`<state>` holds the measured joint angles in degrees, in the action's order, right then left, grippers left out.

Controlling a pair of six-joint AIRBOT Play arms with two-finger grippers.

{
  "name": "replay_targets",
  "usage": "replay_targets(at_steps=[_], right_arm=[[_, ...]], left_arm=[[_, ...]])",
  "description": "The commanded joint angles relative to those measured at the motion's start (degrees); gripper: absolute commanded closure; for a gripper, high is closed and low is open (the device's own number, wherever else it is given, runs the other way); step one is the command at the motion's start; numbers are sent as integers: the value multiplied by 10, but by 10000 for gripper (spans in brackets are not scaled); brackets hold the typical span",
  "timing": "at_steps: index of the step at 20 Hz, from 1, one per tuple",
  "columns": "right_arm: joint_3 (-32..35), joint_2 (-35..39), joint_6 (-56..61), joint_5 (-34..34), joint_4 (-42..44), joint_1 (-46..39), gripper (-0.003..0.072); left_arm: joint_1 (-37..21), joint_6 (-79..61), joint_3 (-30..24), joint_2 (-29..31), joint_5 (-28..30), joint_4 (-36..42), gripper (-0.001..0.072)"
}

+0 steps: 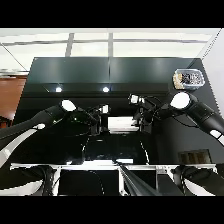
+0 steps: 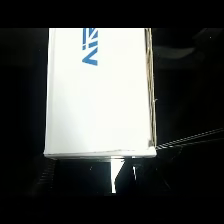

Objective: Fold the box and place the chain.

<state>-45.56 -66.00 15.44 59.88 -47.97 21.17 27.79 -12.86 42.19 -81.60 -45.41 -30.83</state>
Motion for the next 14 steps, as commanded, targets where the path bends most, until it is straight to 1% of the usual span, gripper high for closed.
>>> replay_targets(at_steps=[1, 11, 14], right_arm=[[0, 0, 2, 4, -3, 1, 416], [14, -3, 5, -1, -3, 0, 417], [10, 1, 26, 19, -3, 0, 417]], left_arm=[[0, 0, 0, 0, 0, 0, 378], [0, 0, 0, 0, 0, 0, 378], [0, 0, 0, 0, 0, 0, 378]])
